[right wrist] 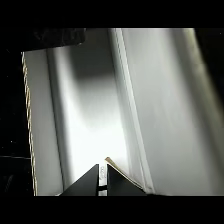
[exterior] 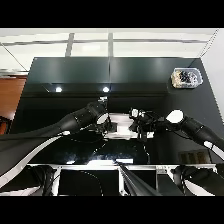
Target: Fold the box and place the chain.
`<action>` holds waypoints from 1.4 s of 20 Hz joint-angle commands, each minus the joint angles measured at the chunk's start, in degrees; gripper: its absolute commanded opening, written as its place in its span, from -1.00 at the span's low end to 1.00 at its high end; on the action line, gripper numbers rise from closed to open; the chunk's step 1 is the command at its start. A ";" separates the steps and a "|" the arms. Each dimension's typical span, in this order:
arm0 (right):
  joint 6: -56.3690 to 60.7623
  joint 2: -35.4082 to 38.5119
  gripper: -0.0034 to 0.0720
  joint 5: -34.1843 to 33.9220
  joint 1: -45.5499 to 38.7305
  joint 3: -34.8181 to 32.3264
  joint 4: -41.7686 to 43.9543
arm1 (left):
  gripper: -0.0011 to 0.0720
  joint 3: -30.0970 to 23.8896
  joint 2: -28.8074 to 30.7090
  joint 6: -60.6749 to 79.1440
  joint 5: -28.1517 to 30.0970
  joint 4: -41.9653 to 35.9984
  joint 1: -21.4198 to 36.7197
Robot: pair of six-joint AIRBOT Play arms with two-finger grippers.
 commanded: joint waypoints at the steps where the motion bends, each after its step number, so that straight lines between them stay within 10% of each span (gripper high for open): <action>1: 3.43 0.59 -0.76 -0.37 -0.39 0.04 -0.31 | -0.89 0.02 -0.02 -0.07 0.00 0.07 0.02; 9: 45.92 14.47 -0.76 20.94 -25.62 2.43 -14.80 | -0.89 0.02 -0.02 -0.07 0.15 0.04 0.02; 14: 75.73 13.86 -0.87 13.88 -42.60 -3.89 -17.79 | -0.89 0.02 -0.02 -0.07 0.15 0.04 0.02; 28: 56.54 -6.58 -0.87 18.86 -23.47 -5.07 9.05 | -0.89 0.02 -0.02 -0.04 0.15 0.07 0.02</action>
